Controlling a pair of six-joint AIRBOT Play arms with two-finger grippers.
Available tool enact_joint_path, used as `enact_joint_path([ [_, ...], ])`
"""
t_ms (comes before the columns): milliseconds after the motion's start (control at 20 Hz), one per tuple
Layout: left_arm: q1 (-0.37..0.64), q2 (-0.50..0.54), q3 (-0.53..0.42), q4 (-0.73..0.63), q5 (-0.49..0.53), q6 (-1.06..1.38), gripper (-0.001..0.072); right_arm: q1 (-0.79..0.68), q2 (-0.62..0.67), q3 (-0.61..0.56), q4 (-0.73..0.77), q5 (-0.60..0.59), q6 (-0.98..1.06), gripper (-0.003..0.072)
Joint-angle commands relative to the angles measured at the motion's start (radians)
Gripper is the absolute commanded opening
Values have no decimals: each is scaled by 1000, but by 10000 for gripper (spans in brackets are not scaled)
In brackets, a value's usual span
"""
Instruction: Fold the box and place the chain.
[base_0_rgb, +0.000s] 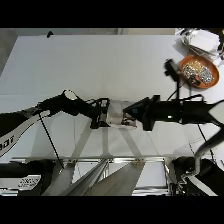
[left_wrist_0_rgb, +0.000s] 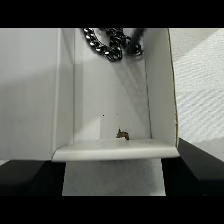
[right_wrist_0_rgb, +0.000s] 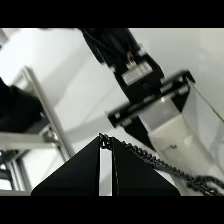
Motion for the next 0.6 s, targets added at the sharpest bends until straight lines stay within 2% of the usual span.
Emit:
enact_joint_path([
  [0, 0, 0, 1, 0, 0, 0, 343, 84, -140, 1, -113, -60, 32, 25],
  [550, 0, 0, 1, 0, 0, 0, 343, 97, -472, 1, -115, -115, 33, 28],
])
